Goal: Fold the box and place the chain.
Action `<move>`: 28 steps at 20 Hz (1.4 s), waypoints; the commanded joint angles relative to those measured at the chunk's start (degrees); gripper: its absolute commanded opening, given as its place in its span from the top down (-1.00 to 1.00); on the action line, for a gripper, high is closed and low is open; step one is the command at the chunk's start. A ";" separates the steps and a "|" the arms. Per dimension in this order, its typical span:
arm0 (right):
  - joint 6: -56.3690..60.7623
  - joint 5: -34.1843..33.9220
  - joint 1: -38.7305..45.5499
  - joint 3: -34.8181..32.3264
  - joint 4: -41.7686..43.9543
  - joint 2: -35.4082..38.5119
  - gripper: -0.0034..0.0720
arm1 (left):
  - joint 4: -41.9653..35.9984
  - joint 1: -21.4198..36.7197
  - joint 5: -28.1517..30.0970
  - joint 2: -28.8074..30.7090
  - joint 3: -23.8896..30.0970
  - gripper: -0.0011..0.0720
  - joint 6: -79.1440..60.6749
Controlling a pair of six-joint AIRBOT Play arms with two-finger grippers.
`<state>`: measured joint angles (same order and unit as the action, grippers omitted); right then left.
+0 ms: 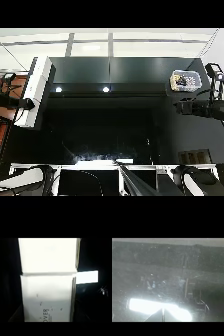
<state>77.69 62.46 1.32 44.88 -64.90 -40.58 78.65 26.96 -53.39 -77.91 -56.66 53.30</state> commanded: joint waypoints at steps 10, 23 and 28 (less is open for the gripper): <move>-1.99 5.55 -0.02 17.09 -10.38 0.07 0.88 | -17.57 -13.07 -13.05 17.66 -13.81 0.91 1.36; -1.42 -27.10 -3.50 -6.75 -4.15 4.70 0.88 | -17.86 -55.41 33.92 25.79 16.59 0.90 12.94; -1.40 -26.12 -3.52 -6.88 -4.13 4.70 0.88 | -17.68 -54.12 33.68 25.92 16.26 0.90 12.92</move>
<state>76.31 38.28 -2.04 39.22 -69.23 -35.92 60.86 -26.81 -22.50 -52.05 -41.50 65.39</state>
